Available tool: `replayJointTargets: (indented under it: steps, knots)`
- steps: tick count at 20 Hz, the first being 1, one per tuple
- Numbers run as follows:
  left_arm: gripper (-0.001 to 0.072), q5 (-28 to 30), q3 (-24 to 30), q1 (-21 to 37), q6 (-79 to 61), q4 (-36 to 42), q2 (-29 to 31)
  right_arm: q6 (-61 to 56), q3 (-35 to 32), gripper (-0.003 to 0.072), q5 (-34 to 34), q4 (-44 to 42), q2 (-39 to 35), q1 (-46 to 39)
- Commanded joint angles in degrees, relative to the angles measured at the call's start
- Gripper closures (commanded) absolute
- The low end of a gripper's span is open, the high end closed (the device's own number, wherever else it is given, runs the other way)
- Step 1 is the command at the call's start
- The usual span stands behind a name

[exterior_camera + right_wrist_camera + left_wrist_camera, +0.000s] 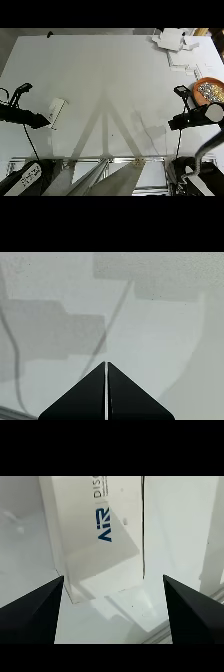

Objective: Fold the box and place the chain.

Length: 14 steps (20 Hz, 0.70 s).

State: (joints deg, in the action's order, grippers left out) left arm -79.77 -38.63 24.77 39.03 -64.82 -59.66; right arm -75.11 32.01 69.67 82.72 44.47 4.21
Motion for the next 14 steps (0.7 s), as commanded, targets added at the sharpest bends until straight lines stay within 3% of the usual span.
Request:
replayJointTargets:
  steps: [1,8,14]
  knots:
    - [0.0015,2.8,0.0,-0.8,0.0,0.4,5.6,0.0,0.0,0.0664,0.0,0.0,-0.1,0.0]
    - [0.0016,1.4,0.0,-7.8,0.0,-0.6,23.3,0.0,0.0,0.0664,0.0,0.0,-0.1,0.0]
    - [0.0017,0.9,0.0,-9.6,0.0,-0.4,27.3,0.0,0.0,0.0664,0.0,0.0,0.0,0.0]
